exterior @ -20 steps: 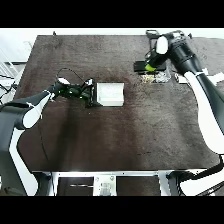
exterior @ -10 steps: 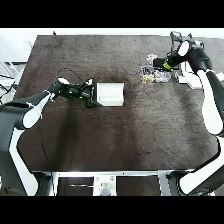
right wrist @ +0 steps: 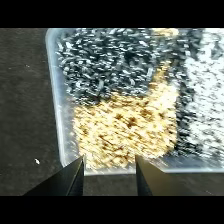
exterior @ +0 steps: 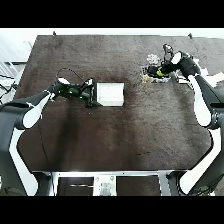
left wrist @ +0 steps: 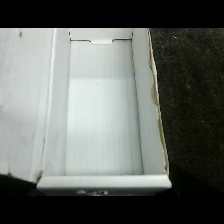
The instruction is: Fold the box and place the chain.
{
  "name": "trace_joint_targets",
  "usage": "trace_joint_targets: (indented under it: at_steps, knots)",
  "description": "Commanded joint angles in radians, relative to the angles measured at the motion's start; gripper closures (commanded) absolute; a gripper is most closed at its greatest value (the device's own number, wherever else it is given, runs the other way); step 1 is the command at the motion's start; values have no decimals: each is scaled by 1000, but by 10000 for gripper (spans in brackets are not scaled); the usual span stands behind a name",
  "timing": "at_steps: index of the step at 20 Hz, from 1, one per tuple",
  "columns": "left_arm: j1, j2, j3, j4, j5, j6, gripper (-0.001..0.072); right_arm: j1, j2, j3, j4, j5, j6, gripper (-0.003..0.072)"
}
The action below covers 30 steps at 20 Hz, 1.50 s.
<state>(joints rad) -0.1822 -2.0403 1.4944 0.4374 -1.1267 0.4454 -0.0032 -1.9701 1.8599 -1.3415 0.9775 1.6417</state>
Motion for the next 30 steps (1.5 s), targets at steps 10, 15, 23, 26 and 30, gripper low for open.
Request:
trace_joint_targets:
  at_steps: [10, 15, 23, 26, 30]
  knots:
    - [0, 1, 0, 0, 0, 0, 355, 18, -34, 19, 40, -9, -5, 676]
    - [0, 1, 0, 0, 0, 0, 355, 18, 15, 64, 40, -8, -4, 677]
    - [0, 1, 0, 0, 0, 0, 355, 47, 364, 64, 40, 56, -96, 678]
    - [0, 1, 0, 0, 0, 0, 355, 87, 534, 64, 38, 54, -134, 678]
    - [0, 1, 0, 0, 0, 0, 355, 169, 702, 64, -13, 51, -135, 679]
